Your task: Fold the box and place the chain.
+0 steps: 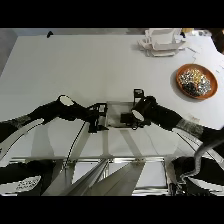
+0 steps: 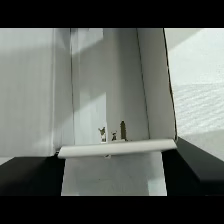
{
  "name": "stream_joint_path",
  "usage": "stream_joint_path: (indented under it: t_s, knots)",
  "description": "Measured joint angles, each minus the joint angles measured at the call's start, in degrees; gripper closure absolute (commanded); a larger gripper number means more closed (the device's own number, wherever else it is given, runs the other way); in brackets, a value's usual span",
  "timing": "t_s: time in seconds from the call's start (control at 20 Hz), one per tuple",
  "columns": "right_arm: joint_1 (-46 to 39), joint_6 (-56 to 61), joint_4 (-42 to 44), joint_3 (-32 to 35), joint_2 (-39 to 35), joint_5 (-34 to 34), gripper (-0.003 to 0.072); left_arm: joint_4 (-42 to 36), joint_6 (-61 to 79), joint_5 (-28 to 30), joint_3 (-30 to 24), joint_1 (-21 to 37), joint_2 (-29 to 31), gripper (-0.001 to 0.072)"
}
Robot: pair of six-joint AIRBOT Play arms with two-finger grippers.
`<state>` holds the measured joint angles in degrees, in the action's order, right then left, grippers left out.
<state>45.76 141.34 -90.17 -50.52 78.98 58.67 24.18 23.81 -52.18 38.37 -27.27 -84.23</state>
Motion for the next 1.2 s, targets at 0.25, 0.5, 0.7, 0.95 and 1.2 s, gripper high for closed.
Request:
stream_joint_path:
  t_s: [0.25,0.5,0.7,0.95,1.2]
  knots:
    - [-0.3,-5.9,-1.1,-0.4,-6.3,2.0,0.0412,0.0,0.1,0.0,0.0,0.0,0.0,0.0518]
    - [-4.4,-18.4,-2.7,-5.0,-16.0,7.9,0.0497,0.0,0.2,0.0,0.0,0.0,0.0,0.0518]
    - [-17.4,-27.3,-8.2,-10.3,-19.6,8.8,0.0499,0.0,0.2,0.0,0.0,0.0,0.0,0.0518]
    - [-41.2,-38.1,-8.6,-12.9,-16.6,3.5,0.0503,0.0,0.2,0.0,0.0,0.0,0.0,0.0518]
    - [-59.4,-46.3,-6.1,-13.5,-8.4,-0.2,0.0502,0.0,0.2,0.0,0.0,0.0,0.0,0.0518]
